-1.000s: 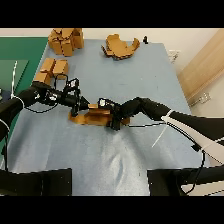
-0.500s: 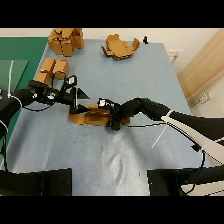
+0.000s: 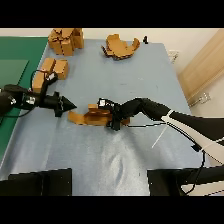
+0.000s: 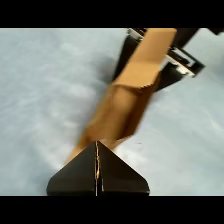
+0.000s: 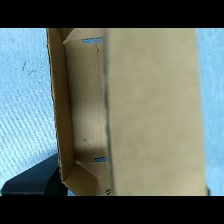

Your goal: Fold the box.

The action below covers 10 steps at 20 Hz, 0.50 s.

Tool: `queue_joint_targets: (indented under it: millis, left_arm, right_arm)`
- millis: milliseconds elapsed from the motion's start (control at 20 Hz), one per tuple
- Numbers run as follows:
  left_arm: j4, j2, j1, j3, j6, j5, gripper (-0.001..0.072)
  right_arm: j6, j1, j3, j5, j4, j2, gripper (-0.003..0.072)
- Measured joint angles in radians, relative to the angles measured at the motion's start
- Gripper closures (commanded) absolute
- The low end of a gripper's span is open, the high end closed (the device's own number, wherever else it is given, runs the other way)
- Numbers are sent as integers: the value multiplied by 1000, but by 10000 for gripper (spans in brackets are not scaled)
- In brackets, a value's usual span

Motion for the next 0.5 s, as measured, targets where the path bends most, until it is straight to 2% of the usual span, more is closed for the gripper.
queue_joint_targets:
  millis: [100,250,400,500]
  left_arm:
    - [1,68,-88,-43,-25,32,701]
    - [6,116,-250,-60,-83,192,700]
    - [5,97,-377,-22,-130,443,701]
    - [25,43,-421,35,-183,537,701]
  right_arm:
    - [0,0,0,3,0,0,281]
    - [0,0,0,7,0,0,282]
    - [0,0,0,8,0,0,281]
    - [0,0,0,9,0,0,281]
